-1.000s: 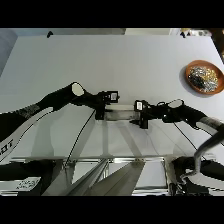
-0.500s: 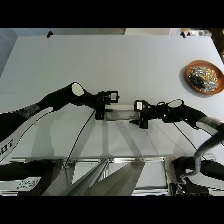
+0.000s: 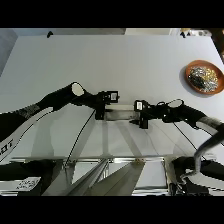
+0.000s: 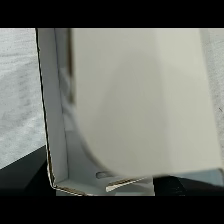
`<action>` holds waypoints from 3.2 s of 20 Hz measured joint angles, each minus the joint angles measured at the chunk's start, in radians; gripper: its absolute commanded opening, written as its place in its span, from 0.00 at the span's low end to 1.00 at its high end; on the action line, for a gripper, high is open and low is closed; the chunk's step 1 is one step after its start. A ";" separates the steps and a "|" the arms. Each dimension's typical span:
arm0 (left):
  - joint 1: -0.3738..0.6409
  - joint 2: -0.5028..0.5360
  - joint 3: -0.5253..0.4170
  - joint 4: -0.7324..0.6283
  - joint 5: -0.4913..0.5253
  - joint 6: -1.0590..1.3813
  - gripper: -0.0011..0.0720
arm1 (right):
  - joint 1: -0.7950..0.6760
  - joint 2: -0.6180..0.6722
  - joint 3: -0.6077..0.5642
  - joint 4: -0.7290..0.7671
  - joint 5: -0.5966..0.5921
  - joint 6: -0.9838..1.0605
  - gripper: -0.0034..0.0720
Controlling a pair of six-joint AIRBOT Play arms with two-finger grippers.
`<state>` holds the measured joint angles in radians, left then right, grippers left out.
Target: Fold the box and place the chain.
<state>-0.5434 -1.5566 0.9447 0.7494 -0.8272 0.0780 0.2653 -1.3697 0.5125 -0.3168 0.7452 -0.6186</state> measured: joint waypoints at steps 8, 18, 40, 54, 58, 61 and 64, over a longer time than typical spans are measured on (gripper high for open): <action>0.000 0.000 0.000 0.000 0.000 0.000 0.03 | 0.000 0.000 0.000 0.000 -0.001 0.000 0.46; 0.000 0.000 0.000 0.000 -0.001 0.000 0.03 | 0.000 0.000 0.000 -0.001 -0.001 0.000 0.46; 0.007 0.343 -0.001 0.398 -0.113 -0.457 0.02 | 0.001 -0.001 0.000 0.000 -0.002 0.001 0.46; 0.006 0.304 -0.022 -0.071 -0.270 -0.541 0.02 | 0.001 0.000 0.000 0.000 -0.001 0.001 0.46; 0.006 0.226 -0.024 -0.145 -0.178 -0.533 0.02 | 0.001 0.000 0.000 0.000 -0.001 0.001 0.46; 0.006 0.195 -0.023 -0.219 -0.004 -0.536 0.02 | 0.001 0.000 0.000 0.000 -0.001 0.000 0.46; 0.006 0.163 -0.023 -0.259 0.104 -0.554 0.02 | 0.001 0.000 0.000 0.000 -0.001 0.000 0.46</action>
<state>-0.5377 -1.3933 0.9215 0.4900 -0.7231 -0.4755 0.2665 -1.3701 0.5129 -0.3172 0.7444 -0.6182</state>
